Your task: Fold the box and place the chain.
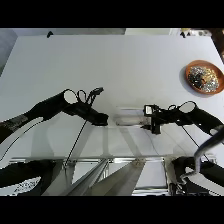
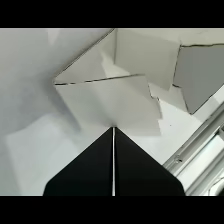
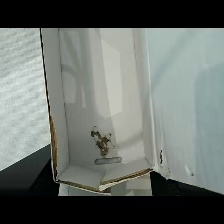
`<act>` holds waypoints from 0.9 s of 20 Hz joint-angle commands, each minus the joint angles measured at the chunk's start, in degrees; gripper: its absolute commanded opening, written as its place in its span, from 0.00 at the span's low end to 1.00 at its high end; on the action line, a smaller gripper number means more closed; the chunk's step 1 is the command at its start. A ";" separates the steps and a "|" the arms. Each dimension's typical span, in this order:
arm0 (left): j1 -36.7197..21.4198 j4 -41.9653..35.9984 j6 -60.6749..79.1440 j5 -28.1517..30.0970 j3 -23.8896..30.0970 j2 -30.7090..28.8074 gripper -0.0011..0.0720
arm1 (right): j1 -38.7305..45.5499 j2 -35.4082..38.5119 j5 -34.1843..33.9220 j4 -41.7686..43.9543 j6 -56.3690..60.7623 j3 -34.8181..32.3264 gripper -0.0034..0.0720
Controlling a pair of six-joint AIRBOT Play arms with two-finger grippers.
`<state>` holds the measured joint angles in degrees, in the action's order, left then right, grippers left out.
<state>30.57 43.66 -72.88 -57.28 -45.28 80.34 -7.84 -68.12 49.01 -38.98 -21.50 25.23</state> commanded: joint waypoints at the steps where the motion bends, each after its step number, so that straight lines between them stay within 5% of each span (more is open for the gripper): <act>1: -1.57 8.79 -6.99 0.55 0.02 -2.34 0.02 | 0.04 0.04 0.00 0.02 0.00 -0.02 0.46; 18: 1.68 8.15 -14.56 4.46 0.04 0.96 0.02 | 0.04 0.04 0.00 0.02 0.00 -0.02 0.46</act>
<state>32.01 51.92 -85.71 -53.41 -45.28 81.14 -7.84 -68.12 49.01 -38.98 -21.50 25.23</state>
